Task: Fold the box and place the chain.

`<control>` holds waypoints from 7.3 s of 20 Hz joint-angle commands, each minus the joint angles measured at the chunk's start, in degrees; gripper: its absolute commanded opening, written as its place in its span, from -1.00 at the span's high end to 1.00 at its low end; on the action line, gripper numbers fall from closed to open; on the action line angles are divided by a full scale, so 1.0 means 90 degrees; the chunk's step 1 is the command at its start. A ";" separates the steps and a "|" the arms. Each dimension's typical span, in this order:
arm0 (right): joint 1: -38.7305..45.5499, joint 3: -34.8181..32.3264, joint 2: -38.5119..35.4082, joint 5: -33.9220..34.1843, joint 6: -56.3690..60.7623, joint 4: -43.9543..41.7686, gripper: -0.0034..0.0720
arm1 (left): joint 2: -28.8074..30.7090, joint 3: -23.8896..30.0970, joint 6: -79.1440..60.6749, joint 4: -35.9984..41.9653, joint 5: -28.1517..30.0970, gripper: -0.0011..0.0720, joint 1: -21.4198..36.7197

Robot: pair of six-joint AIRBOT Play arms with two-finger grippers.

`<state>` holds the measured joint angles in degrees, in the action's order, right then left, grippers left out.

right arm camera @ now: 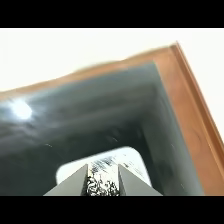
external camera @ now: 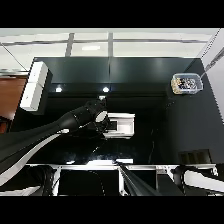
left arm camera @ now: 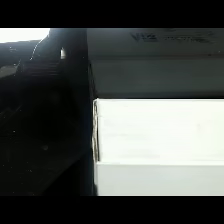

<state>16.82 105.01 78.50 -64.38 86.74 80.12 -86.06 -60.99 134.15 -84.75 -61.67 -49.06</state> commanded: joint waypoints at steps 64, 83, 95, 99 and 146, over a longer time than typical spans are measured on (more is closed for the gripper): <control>-0.1073 -0.7310 -0.2470 0.1486 -0.1637 -0.2361 -0.09 | 0.0002 0.0002 0.0000 -0.0002 0.0007 0.89 0.0000; -0.0784 -0.5399 0.0857 0.3220 0.0551 -0.2011 0.63 | 0.0002 0.0002 0.0000 -0.0002 -0.0002 0.89 0.0000; -0.0784 -0.5399 -0.2759 0.1506 -0.1066 -0.2115 0.90 | 0.0002 0.0002 0.0000 -0.0002 -0.0010 0.89 0.0000; -0.0784 -0.4971 -0.4061 0.1027 -0.1100 -0.2497 0.90 | 0.0002 0.0002 0.0000 0.0002 -0.0015 0.89 0.0000; -0.3351 -0.7604 -0.3038 0.0202 -0.2191 -0.5921 0.90 | 0.0002 0.0002 0.0000 -0.0002 -0.0017 0.89 0.0000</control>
<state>-13.10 39.77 50.87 -65.17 67.05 27.75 -86.06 -60.99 134.17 -84.73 -61.84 -49.06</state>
